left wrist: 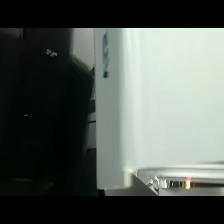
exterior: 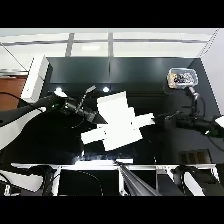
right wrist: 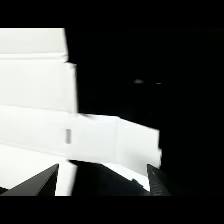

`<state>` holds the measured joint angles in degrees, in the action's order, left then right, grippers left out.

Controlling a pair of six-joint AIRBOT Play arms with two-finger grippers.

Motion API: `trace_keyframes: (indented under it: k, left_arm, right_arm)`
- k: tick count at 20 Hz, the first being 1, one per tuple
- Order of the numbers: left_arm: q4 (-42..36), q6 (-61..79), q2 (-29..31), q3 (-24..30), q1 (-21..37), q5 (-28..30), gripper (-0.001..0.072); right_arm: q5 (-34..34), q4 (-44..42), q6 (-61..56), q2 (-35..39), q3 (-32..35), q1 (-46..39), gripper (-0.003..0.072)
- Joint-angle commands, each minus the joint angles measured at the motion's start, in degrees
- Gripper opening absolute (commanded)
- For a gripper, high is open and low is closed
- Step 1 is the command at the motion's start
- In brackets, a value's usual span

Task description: Fold the box and place the chain.

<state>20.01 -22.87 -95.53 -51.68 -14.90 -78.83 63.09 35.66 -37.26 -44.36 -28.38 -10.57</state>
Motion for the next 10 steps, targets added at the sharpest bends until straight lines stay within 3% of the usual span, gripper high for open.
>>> trace_keyframes:
  k: [1, 5, 8, 10]
  left_arm:
    - [3.3, 3.21, 2.89, -1.68, -1.95, -0.68, 0.002]
    - [5.25, 9.33, 9.44, -0.35, -7.02, 13.38, 0.002]
    - [2.27, 16.52, 11.02, 1.79, -9.79, 18.64, 0.002]
    - [1.66, 21.22, 11.58, 3.43, -13.38, 25.79, 0.0019]
  right_arm:
    - [7.56, 19.39, -0.44, 0.07, -8.63, -2.01, 0.0639]
    - [3.76, 21.16, 4.39, 0.04, -9.4, 0.39, 0.0639]
    - [1.14, 21.18, 7.8, 0.04, -9.4, 2.6, 0.0639]
    - [0.9, 21.27, 9.03, 0.04, -9.4, 3.98, 0.0639]
